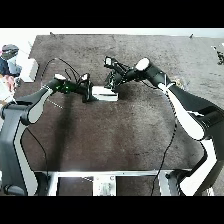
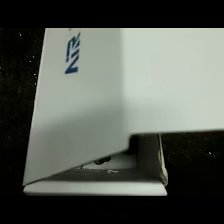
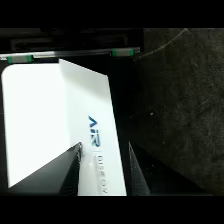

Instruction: Fold the box and place the chain.

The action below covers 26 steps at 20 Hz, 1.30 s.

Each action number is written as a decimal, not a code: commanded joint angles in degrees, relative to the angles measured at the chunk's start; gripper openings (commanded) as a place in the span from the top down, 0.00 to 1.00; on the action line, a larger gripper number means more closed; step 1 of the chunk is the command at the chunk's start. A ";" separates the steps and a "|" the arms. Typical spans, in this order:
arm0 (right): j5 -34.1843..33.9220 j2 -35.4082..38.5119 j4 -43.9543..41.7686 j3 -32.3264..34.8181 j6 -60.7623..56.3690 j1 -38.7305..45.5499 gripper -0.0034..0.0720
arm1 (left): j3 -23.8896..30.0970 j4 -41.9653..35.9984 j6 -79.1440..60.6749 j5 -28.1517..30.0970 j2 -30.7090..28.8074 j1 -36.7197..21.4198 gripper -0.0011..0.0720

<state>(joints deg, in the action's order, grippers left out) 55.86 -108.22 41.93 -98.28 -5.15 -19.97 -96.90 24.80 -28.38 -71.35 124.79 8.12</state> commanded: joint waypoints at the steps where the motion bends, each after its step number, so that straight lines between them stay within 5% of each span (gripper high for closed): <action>1: 5.95 1.05 -2.95 0.07 -3.76 1.99 0.50 | 0.00 0.00 0.00 0.00 0.02 0.00 0.67; 14: 4.96 1.05 -13.79 10.05 7.48 2.38 0.45 | 0.00 0.00 0.00 0.00 0.02 0.00 0.67; 17: 3.21 0.94 -13.79 10.12 9.09 2.08 0.45 | 0.00 0.00 0.00 0.02 0.02 0.00 0.67; 19: 1.01 0.94 -13.29 10.12 10.73 1.66 0.32 | 0.00 0.02 0.00 0.00 0.04 0.00 0.67; 26: -4.11 0.94 -9.55 10.12 12.55 0.98 0.34 | 0.00 0.02 0.00 0.00 0.02 0.00 0.67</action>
<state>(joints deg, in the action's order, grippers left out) 53.91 -107.26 30.76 -88.18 6.42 -18.85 -96.90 24.80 -28.38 -71.35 124.81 8.14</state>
